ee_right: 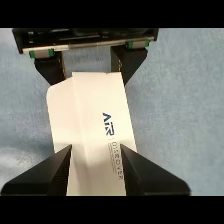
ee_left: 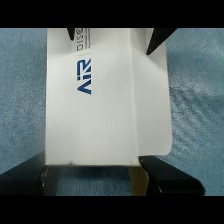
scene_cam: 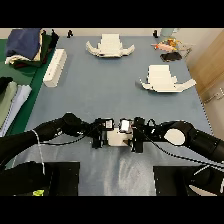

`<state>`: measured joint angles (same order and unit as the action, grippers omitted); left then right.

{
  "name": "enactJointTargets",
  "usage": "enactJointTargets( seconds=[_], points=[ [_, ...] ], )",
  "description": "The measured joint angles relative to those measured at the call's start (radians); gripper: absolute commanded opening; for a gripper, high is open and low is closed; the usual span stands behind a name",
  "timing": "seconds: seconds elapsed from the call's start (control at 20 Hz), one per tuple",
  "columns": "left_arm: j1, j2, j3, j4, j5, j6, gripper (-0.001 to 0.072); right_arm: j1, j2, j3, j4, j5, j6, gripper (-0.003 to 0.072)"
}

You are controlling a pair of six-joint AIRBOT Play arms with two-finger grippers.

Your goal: Fold the box.

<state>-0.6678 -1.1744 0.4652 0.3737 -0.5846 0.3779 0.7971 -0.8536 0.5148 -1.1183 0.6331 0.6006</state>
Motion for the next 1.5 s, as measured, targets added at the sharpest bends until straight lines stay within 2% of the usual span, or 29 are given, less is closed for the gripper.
enactJointTargets(
  seconds=[0.5,1.3,1.45,1.5],
  points=[
    [0.000,0.000,0.000,0.000,0.001,0.001,0.0447,0.003,-0.003,0.000,-0.065,-0.012,-0.091,0.0484],
    [0.001,0.000,0.000,0.001,-0.001,0.002,0.0447,0.008,0.027,0.017,-0.072,-0.096,-0.191,0.0479],
    [0.001,0.000,0.000,0.001,-0.001,0.002,0.0447,0.009,0.023,0.018,-0.069,-0.122,-0.198,0.0459],
    [0.001,0.000,0.000,0.001,-0.001,0.002,0.0446,0.009,0.019,0.018,-0.069,-0.123,-0.198,0.0418]
  ],
)
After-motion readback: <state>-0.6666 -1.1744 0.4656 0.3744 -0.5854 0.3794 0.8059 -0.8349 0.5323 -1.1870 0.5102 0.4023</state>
